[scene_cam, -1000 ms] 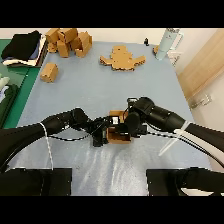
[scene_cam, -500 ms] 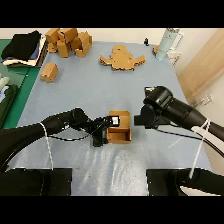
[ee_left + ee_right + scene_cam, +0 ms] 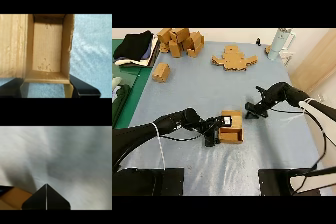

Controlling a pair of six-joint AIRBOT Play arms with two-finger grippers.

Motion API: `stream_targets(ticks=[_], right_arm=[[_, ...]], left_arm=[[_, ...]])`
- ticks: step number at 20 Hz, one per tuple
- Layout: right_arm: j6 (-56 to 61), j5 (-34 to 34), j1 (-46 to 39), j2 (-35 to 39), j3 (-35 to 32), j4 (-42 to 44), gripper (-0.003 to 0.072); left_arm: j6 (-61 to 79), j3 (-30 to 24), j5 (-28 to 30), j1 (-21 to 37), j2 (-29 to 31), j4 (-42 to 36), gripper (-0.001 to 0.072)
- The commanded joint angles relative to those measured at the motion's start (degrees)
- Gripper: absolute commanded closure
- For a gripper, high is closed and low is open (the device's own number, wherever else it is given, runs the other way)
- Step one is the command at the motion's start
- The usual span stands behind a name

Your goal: Fold the box.

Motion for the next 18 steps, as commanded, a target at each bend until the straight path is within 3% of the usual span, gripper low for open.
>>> stream_targets(ticks=[1,7,13,18], right_arm=[[-19.1,-6.9,-2.3,-7.3,2.7,19.8,0.0683],[-29.1,-6.9,6.1,-2.9,0.8,17.6,0.0684],[-30.5,2.6,14.4,13.4,-9.3,7.0,0.0684],[-31.0,15.8,24.2,24.0,-18.1,-0.7,0.0684]], left_arm=[[0.0,0.0,0.0,0.0,0.0,0.0,0.0243],[0.0,0.0,0.0,0.0,0.0,0.0,0.0243],[0.0,0.0,0.0,0.0,0.0,0.0,0.0243],[0.0,0.0,0.0,0.0,0.0,0.0,0.0244]])
